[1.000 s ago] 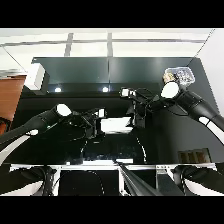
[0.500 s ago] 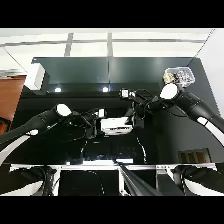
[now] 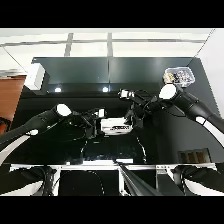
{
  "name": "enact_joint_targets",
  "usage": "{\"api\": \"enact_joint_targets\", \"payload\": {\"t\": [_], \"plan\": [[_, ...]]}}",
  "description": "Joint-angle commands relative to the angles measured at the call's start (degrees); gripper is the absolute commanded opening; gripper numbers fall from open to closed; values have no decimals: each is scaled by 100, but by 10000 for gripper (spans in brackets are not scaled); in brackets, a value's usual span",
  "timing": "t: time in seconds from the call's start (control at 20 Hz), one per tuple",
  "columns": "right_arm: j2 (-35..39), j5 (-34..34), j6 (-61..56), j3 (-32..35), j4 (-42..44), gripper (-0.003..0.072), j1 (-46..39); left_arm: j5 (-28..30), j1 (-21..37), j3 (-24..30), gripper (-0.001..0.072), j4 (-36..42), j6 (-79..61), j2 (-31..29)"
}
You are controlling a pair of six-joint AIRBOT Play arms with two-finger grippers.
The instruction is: Fold the box and place the chain.
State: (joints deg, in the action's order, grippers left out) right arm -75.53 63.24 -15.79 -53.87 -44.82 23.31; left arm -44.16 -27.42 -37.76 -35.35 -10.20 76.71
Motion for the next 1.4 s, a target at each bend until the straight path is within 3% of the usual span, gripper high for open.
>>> {"api": "enact_joint_targets", "payload": {"t": [0.0, 0.25, 0.3, 1.1, 1.2, 1.35], "plan": [[-11, 111, -4, 11, -44, 269, 2, -2, 4, -2, 335, -2, -2, 2], [-11, 111, -2, 11, -48, 273, 2, -4, 4, -2, 335, -2, 4, 2], [-11, 109, -2, 11, -48, 388, 2, -2, 4, -2, 335, -2, 2, 2], [2, -22, -120, 175, -269, 376, 179, -2, 4, -2, 335, -2, 2, 2], [173, 76, -385, 142, -258, 376, 164, -2, 4, -2, 335, 0, 2, 2], [636, 745, -1799, 33, 35, 371, -48, 0, 4, -2, 335, 0, 13, 2]]}}
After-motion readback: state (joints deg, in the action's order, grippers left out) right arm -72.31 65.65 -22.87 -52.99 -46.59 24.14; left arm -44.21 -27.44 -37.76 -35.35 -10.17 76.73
